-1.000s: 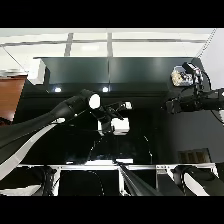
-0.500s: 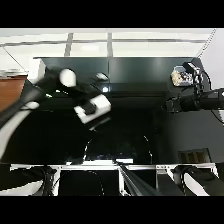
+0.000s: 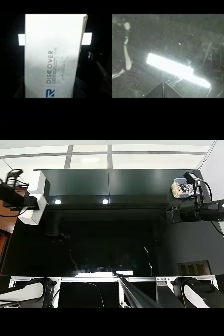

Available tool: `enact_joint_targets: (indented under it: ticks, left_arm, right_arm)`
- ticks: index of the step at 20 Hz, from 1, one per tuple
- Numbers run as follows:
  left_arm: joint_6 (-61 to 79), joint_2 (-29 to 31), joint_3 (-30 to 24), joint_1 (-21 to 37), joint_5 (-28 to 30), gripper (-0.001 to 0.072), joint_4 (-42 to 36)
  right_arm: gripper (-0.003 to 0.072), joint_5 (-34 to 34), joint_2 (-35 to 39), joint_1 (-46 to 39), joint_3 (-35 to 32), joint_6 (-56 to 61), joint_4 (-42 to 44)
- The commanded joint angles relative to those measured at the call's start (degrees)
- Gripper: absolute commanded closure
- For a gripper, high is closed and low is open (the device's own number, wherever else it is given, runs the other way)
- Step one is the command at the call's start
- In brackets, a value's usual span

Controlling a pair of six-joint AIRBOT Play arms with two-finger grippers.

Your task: Fold the box and place the chain.

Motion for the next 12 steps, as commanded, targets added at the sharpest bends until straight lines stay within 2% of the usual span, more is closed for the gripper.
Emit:
enact_joint_targets:
  ticks: [1, 3, 6, 10, 11, 12]
  left_arm:
    - [2.6, -4.4, 2.8, 5.9, 7.2, 0.032, -2.6]
    - [2.6, -8.8, 5.7, 5.9, 9.6, 0.032, -2.5]
    - [2.6, -15.9, 11.5, 5.8, 9.2, 0.032, -2.8]
    - [2.6, -21.8, 17.9, 5.7, 9.6, 0.0317, -3.1]
    - [2.6, -22.7, 18.6, 5.7, 9.5, 0.0249, -3.1]
    - [2.4, -23.4, 19.3, 5.7, 9.2, -0.0008, -2.8]
  right_arm:
    - [0.0667, -2.0, 0.0, 0.0, 0.0, 0.0, 0.0]
    - [0.0667, -3.0, 0.0, 0.0, 0.0, 0.0, 0.0]
    - [0.0667, -3.7, -0.1, 0.0, 0.0, 0.0, 0.0]
    - [0.0667, -4.4, -0.1, 0.0, 0.0, 0.0, 0.0]
    - [0.0667, -4.8, -0.1, 0.0, 0.0, 0.0, 0.0]
    - [0.0667, -5.0, -0.2, 0.0, 0.0, 0.0, 0.0]
